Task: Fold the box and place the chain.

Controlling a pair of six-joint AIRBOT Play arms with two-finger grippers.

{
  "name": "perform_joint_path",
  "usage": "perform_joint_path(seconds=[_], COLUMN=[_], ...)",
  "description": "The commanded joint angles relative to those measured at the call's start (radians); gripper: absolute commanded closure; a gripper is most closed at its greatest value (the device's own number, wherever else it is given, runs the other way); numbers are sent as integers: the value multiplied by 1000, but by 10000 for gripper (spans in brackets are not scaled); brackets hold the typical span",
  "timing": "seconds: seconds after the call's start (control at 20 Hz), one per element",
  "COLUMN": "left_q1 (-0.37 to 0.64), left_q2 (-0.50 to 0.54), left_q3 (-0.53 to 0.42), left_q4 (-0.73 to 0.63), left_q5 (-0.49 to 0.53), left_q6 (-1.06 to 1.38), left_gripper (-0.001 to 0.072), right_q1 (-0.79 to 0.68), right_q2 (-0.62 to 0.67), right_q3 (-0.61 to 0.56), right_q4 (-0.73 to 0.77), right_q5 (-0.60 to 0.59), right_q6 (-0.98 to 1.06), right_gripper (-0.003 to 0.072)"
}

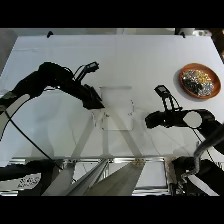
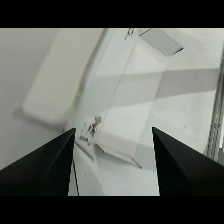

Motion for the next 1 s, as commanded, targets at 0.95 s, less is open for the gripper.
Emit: perform_joint_path(seconds=[0.95], left_q1=[77], left_q2=[-38], left_q3=[0], left_q4=[-33], left_q5=[-34], left_q6=[53], left_gripper=[177], right_q1=[1], right_q2=[1], right_q3=[-1], right_q4=[0], right_q5=[22], right_q6=[0], right_gripper=[674])
